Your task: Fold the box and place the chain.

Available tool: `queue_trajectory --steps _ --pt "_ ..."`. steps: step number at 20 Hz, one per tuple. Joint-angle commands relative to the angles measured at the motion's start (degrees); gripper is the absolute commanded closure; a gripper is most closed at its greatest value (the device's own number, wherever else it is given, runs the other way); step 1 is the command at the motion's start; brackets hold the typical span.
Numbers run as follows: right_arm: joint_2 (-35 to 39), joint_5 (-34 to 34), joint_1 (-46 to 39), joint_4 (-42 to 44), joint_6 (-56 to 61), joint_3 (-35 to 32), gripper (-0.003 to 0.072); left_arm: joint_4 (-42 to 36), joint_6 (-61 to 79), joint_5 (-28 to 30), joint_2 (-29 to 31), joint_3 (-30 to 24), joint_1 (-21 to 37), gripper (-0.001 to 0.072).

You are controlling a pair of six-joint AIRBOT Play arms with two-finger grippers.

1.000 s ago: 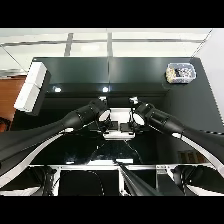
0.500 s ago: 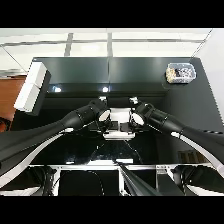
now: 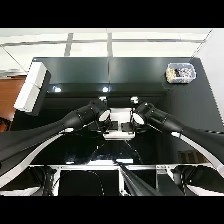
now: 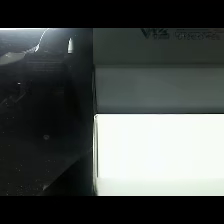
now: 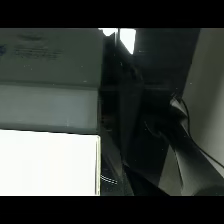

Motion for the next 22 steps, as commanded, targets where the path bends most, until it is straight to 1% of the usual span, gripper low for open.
queue_trajectory --steps 1,5,10,14,16,18,19,20,22 --pt "0.2 -0.55 0.02 0.74 -0.26 0.02 0.0374 0.02 0.09 0.02 -0.02 -0.02 0.0 0.0682" --pt "1.7 -0.46 0.02 0.76 -1.62 0.09 0.0375 0.02 0.09 0.02 -0.02 -0.02 0.0 0.0682" --pt "6.78 -0.13 0.02 0.24 -2.84 0.48 0.0374 0.02 0.09 0.04 -0.02 -0.02 0.0 0.0682" --pt "11.41 4.61 -0.02 -2.4 -4.42 0.48 0.0374 0.02 0.09 0.02 -0.02 -0.02 0.0 0.0682" --pt "15.39 7.54 -0.79 -3.32 -5.57 0.48 0.0375 0.02 0.09 0.02 -0.02 -0.02 0.0 0.0682" --pt "20.52 9.42 -2.29 -6.56 -6.05 0.48 0.0375 0.02 0.09 0.02 -0.02 -0.02 0.0 0.0682" --pt "23.28 9.51 -3.45 -9.84 -6.1 0.48 0.0375 0.0 0.09 0.02 -0.02 -0.02 0.0 0.0682" --pt "25.55 8.94 -4.72 -14.14 -6.08 0.48 0.0375 0.02 0.09 0.0 -0.02 -0.02 0.0 0.0682" --pt "28.11 6.21 -7.89 -26.77 -5.97 0.46 0.0375 0.0 0.09 0.02 -0.02 -0.02 0.0 0.0682"
